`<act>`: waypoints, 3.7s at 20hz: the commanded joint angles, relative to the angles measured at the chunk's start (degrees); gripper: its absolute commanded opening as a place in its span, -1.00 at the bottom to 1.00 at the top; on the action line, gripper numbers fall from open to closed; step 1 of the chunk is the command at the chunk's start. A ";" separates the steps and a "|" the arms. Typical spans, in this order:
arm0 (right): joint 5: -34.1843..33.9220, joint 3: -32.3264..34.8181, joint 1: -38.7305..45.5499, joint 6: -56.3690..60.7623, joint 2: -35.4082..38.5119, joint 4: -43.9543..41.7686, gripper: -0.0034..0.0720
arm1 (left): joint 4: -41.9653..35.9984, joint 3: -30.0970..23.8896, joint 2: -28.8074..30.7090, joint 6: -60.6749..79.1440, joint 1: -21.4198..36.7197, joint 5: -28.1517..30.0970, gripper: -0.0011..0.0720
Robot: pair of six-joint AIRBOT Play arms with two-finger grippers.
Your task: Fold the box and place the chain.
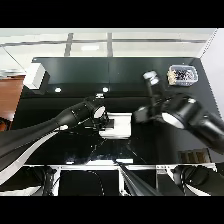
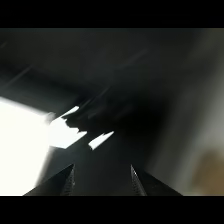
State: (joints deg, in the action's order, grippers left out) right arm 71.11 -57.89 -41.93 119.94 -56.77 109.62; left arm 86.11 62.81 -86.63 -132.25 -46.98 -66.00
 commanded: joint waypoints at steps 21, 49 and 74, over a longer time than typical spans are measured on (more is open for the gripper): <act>-7.39 -54.62 51.95 -9.44 -61.40 -22.43 0.52 | -0.02 0.04 -0.04 0.00 0.00 0.22 -0.90; 5.95 -54.58 51.10 -35.19 -7.76 -43.12 -0.87 | 0.00 0.04 -0.04 0.00 0.02 -0.07 -0.90; 10.93 -39.85 25.09 -36.17 2.01 -70.36 -0.87 | -0.02 0.04 -0.04 0.00 0.00 -0.04 -0.90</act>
State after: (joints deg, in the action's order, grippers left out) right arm 86.94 -102.39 -12.25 84.40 -54.65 39.40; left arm 86.06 62.81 -86.65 -132.27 -46.98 -66.08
